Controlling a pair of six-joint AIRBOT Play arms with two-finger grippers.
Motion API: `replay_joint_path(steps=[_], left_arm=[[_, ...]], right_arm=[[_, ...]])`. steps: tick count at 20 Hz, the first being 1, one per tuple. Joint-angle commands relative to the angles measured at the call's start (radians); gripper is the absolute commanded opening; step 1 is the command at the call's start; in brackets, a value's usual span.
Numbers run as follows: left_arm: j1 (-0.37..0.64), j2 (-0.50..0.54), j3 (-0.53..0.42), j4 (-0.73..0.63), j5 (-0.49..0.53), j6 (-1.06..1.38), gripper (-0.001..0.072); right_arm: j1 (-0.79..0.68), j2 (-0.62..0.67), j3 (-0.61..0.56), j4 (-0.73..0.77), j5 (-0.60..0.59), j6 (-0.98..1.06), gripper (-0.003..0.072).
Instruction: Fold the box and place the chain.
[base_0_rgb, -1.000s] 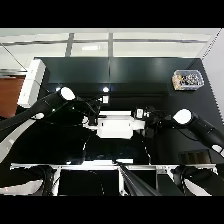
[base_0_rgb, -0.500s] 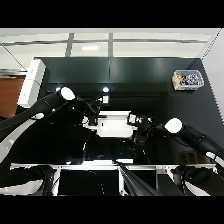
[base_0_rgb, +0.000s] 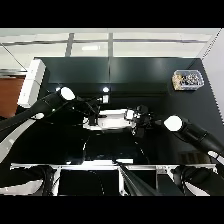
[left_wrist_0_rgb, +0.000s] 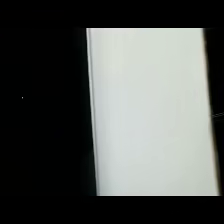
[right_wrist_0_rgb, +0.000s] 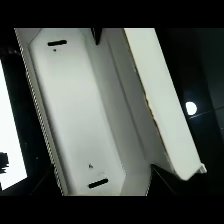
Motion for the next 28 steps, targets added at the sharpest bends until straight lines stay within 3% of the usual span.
replay_joint_path(steps=[1, 4, 10, 15, 28], left_arm=[[0.000, 0.000, -0.001, 0.002, -0.007, -0.001, 0.0027], [-0.001, 0.000, -0.001, 0.002, -0.006, -0.001, 0.0027], [-0.001, 0.000, 0.000, 0.002, -0.005, -0.001, 0.0027], [-0.001, 0.000, 0.000, 0.002, -0.005, -0.001, 0.0027], [-0.001, 0.000, -0.001, 0.002, -0.006, -0.001, 0.0027]], right_arm=[[-0.045, 0.000, 0.008, -0.018, -0.003, -0.001, 0.0705], [-0.076, -0.003, 0.008, 0.027, 0.002, -0.029, 0.0705], [-0.084, -0.088, 0.008, 0.250, 0.136, -0.351, 0.0705], [-0.124, -0.151, 0.008, 0.260, 0.193, -0.408, 0.0705], [-0.123, -0.240, 0.023, 0.270, 0.194, -0.397, 0.0703]])
